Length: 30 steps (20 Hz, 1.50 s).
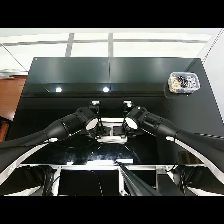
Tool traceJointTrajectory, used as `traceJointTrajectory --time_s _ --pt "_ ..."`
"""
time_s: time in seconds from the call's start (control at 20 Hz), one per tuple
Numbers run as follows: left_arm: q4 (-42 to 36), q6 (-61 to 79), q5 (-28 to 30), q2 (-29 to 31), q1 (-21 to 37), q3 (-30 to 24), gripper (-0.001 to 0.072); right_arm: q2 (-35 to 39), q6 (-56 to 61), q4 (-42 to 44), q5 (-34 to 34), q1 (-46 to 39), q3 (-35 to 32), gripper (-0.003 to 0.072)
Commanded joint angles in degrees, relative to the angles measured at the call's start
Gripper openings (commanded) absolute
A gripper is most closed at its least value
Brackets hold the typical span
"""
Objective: Fold the box and place the chain.
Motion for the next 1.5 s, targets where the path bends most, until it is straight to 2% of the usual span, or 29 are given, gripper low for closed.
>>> traceJointTrajectory --time_s 0.0,0.5,0.6,0.7,1.15,1.2,1.25,1.3,1.45 --pt "0.0 0.04 -0.02 0.0 0.02 0.07 0.0033 -0.28 0.87 -0.59 0.15 0.07 0.0 0.0182" --pt "-0.15 0.07 -0.02 0.0 0.02 0.07 0.0033 -0.87 1.49 -0.57 -0.61 0.07 0.0 0.0181" --pt "-0.15 0.07 -0.02 0.0 0.02 0.07 0.0034 -0.87 1.46 -0.55 -0.17 0.07 0.0 0.0128" --pt "-0.13 0.07 0.0 0.0 0.02 0.07 0.0033 -0.87 1.46 -0.46 0.44 0.07 0.0 0.0039" --pt "-0.15 0.07 -0.02 0.0 0.02 0.07 0.0034 -0.85 3.85 -0.5 1.05 0.07 0.0 0.0037" --pt "-0.15 0.07 -0.04 0.0 0.02 0.07 0.0034 -0.85 3.85 -0.48 1.46 0.07 0.0 0.0062" --pt "-0.15 0.04 -0.04 0.0 0.02 0.07 0.0034 -0.85 3.85 -0.5 1.92 0.07 0.0 0.0291" --pt "-0.15 0.07 -0.04 0.0 0.02 0.07 0.0033 -0.85 3.85 -0.5 2.27 0.07 0.0 0.0336" --pt "-0.15 0.07 -0.04 0.0 0.02 0.07 0.0033 -0.85 3.82 -0.48 3.21 0.07 0.0 0.0336"
